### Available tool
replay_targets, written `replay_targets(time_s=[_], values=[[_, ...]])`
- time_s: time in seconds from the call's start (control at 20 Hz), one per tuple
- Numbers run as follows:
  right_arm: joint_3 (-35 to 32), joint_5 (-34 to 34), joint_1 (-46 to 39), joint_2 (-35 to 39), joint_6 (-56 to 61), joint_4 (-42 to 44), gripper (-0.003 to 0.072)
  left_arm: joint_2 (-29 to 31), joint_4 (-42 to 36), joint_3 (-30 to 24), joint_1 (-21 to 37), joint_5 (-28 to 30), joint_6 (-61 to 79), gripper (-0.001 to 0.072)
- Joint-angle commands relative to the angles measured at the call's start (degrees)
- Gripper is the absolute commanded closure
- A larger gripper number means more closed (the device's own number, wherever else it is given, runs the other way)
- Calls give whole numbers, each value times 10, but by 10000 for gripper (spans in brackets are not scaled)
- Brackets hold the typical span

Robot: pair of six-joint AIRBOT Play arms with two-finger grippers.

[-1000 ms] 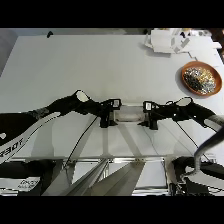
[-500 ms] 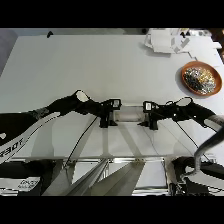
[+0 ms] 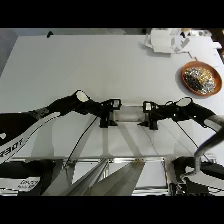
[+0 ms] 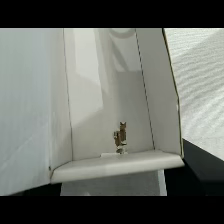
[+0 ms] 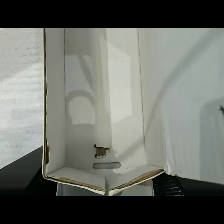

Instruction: Fold the box and place the chain.

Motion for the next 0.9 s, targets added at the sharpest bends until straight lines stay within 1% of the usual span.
replay_targets(time_s=[0.0, 0.05, 0.1, 0.15, 0.3, 0.35, 0.45, 0.5, 0.55, 0.6, 0.7, 0.75, 0.8, 0.85], values=[[0, -2, 0, 0, 35, -53, 205, 0, 0, 0, 0, 0, 0, 498], [0, -5, 0, 1, 50, -55, 87, 0, 0, 0, 0, 0, 0, 498], [0, -6, 0, 2, 64, -55, 13, 0, 0, 0, 0, 0, 0, 498], [0, -5, 0, 5, 79, -58, -2, 0, 0, 0, 0, 0, 0, 498], [0, -3, -1, 38, 121, -89, -2, 0, 0, 0, 0, 0, 0, 498], [0, -2, -1, 53, 138, -113, -2, 0, 0, 0, 0, 0, 0, 498], [0, 9, -1, 82, 191, -193, 0, 0, 0, 0, 0, 0, 0, 498], [0, 15, -5, 95, 215, -219, 7, 0, 0, 0, 0, 0, 0, 498], [0, 25, -14, 110, 230, -225, 37, 0, 0, 0, 0, 0, 0, 498], [0, 40, -26, 131, 239, -224, 52, 0, 0, 0, 0, 0, 0, 498], [0, 78, -53, 179, 253, -224, 53, 0, 0, 0, 0, 0, 0, 498], [0, 91, -63, 203, 264, -216, 66, 0, 0, 0, 0, 0, 0, 498], [0, 99, -65, 220, 268, -188, 157, 0, 0, 0, 0, 0, 0, 498], [0, 112, -64, 232, 266, -138, 243, 0, 0, 0, 0, 0, 0, 498]])
